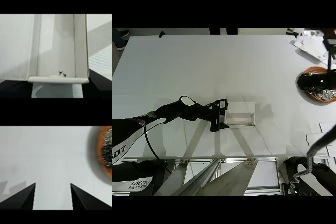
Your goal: Fold the box and place the chain.
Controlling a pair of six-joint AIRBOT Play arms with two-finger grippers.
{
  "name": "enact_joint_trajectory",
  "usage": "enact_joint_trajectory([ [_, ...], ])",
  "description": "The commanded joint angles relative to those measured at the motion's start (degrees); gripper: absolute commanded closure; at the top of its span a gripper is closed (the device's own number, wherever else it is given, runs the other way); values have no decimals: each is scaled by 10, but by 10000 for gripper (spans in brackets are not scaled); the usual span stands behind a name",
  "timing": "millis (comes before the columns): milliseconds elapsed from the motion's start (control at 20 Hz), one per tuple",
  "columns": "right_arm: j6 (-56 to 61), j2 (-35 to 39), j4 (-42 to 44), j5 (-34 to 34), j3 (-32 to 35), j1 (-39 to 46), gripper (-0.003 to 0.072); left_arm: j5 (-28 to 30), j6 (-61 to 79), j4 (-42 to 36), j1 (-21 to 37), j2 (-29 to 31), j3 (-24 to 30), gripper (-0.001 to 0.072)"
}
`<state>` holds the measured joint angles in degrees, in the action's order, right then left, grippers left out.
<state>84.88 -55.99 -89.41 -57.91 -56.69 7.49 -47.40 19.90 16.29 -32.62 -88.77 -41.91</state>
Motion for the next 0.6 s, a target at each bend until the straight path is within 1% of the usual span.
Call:
enact_joint_trajectory([
  [0, -43, -75, -1, 87, -11, 96, 208, 0, 0, 0, 0, 0, 0, 437],
  [100, -46, -147, -2, 112, -28, 127, 211, 0, 0, 0, 0, 0, 0, 437],
  [250, -43, -249, 3, 108, -75, 181, 211, 0, 0, 0, 0, 0, 0, 437],
  [400, -43, -309, 11, 125, -103, 212, 229, 0, 0, 0, 0, 0, 0, 437],
  [550, -45, -351, 21, 129, -109, 220, 229, 0, 0, 0, 0, 0, 0, 437],
])
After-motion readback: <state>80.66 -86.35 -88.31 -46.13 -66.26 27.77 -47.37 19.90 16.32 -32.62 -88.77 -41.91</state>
